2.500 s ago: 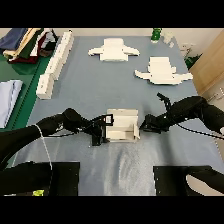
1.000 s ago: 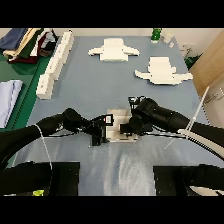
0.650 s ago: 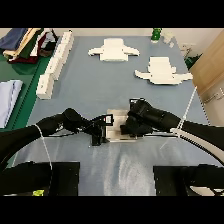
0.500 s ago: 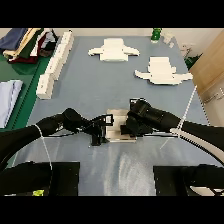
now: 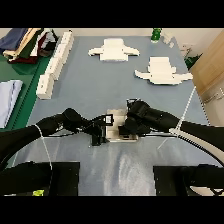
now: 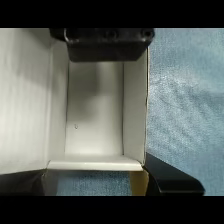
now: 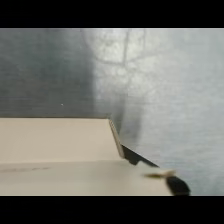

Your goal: Fold the box.

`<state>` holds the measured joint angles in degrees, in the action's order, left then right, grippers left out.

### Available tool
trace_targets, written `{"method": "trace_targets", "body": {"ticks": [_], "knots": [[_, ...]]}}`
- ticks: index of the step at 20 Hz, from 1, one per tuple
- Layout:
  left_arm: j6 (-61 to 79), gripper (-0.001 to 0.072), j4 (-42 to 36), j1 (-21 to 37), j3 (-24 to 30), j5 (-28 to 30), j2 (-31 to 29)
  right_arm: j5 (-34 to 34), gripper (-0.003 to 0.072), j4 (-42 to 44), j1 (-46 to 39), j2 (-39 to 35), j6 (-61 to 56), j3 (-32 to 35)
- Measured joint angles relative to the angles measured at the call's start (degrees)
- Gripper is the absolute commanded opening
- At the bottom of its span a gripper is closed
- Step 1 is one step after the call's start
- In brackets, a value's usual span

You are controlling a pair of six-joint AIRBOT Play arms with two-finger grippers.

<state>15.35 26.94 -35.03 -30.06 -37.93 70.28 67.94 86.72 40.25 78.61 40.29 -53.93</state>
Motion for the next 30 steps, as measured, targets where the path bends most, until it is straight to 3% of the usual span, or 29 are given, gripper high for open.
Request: {"method": "trace_targets", "body": {"ticks": [1,3,6,9,10,12,14,22,23,24,25,26,30], "knots": [[0.0,0.0387,0.0,0.0,0.0,0.0,0.0,0.0,0.0503,-0.2,0.0,0.0,0.1,0.0],[0.0,0.0387,0.0,0.0,0.0,0.0,0.0,0.0,0.0352,0.0,0.0,0.0,0.1,0.0],[0.0,0.0387,0.0,0.0,0.0,0.0,0.0,1.2,0.0003,-0.9,0.0,-0.1,0.2,0.0],[-0.1,0.0388,0.0,0.0,0.0,0.0,0.0,1.2,0.0002,-0.7,0.0,-0.1,0.0,0.0],[-0.1,0.0387,0.0,0.0,0.0,0.0,0.0,1.2,0.0040,-0.7,0.0,-0.1,0.0,0.0],[0.0,0.0388,0.0,0.0,0.0,0.0,0.0,1.4,0.0481,-0.5,0.0,-0.1,0.5,0.0],[0.1,0.0387,0.0,0.0,0.0,0.0,0.0,1.3,0.0488,-0.1,0.1,-0.3,0.6,0.0],[0.0,0.0387,0.0,0.0,0.0,0.0,0.0,4.0,0.0487,-1.6,-0.9,-6.5,0.3,-1.4],[0.0,0.0387,0.0,0.0,0.0,0.0,0.0,5.1,0.0449,-1.8,-1.3,-7.9,0.3,-1.7],[0.0,0.0388,0.0,0.0,0.0,0.0,0.0,6.4,0.0318,-2.1,-1.7,-9.5,0.9,-2.1],[0.0,0.0388,0.0,0.0,0.0,0.0,0.0,7.4,0.0110,-2.2,-2.2,-11.1,1.5,-2.3],[0.0,0.0387,0.0,0.0,0.0,0.0,0.0,8.2,0.0002,-2.6,-2.9,-12.6,2.1,-2.4],[0.0,0.0387,0.0,0.0,0.0,0.0,0.0,9.8,0.0002,-3.2,-11.0,-14.7,7.9,-2.7]]}}
